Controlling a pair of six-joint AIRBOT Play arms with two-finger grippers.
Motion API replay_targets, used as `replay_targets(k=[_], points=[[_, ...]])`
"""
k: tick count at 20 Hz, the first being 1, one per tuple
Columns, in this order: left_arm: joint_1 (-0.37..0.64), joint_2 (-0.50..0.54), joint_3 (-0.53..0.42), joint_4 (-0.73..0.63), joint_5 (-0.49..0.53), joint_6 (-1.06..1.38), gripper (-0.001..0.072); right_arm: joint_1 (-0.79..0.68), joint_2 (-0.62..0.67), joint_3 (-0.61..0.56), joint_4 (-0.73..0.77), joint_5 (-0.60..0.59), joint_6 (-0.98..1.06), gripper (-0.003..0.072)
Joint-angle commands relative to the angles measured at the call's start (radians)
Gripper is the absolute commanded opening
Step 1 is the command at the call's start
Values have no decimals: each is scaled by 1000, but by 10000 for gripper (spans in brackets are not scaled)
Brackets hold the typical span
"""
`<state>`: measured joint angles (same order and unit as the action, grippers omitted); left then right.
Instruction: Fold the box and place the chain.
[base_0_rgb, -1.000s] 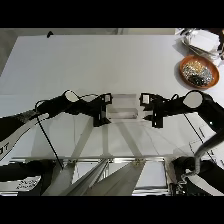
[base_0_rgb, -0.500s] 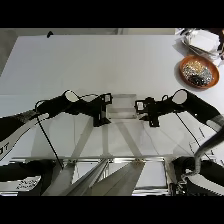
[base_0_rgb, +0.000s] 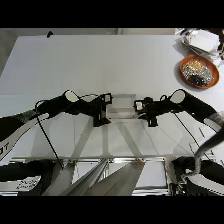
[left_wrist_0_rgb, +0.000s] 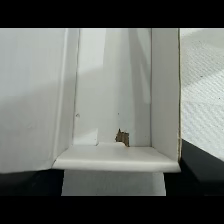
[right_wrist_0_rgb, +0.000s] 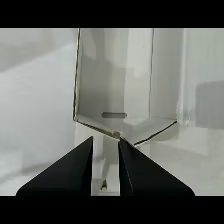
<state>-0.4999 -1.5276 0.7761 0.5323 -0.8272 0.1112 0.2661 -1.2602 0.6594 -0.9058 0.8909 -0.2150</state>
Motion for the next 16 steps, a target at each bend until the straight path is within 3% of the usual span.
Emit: replay_targets(k=[1, 9, 16], points=[[0, 0, -1, 0, 0, 0, 432, 1, -1, 0, -90, -3, 9, 158], [0, 0, -1, 0, 0, 0, 432, 1, -1, 0, 70, -47, -2, 158], [0, 0, -1, 0, 0, 0, 432, 77, -29, -1, 77, -60, -4, 157]])
